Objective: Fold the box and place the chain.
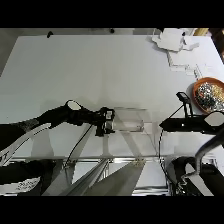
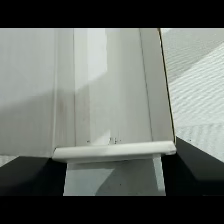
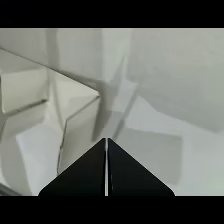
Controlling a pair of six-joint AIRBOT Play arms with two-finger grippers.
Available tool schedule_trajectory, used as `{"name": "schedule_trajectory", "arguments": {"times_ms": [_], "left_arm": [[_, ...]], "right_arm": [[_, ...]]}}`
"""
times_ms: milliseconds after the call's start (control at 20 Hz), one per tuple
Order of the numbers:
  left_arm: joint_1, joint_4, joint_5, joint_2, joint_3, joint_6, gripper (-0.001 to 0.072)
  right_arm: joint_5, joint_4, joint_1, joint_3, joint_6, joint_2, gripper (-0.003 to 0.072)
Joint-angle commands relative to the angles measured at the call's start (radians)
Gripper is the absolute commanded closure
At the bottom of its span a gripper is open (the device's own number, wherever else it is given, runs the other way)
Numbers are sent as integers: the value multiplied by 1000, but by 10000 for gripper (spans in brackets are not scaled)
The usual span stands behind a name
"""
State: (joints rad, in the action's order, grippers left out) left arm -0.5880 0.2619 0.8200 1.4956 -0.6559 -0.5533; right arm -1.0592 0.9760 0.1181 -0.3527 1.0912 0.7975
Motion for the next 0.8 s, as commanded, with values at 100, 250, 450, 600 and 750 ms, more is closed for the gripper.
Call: {"name": "schedule_trajectory", "arguments": {"times_ms": [100, 250, 450, 600, 750], "left_arm": [[0, 0, 0, -1, -1, 0, 347], [0, 0, 0, -1, -1, 0, 347], [1, 0, 0, -1, -1, 0, 347], [0, 0, 0, -1, -1, 0, 347], [0, 0, 0, -1, -1, 0, 347]], "right_arm": [[26, -138, 2, 8, -26, 208, 669], [29, -138, 2, 8, -26, 242, 669], [-6, -143, 2, 8, -37, 261, 668], [-21, -144, 2, 8, -54, 260, 668], [-16, -115, 2, 7, -53, 255, 668]]}}
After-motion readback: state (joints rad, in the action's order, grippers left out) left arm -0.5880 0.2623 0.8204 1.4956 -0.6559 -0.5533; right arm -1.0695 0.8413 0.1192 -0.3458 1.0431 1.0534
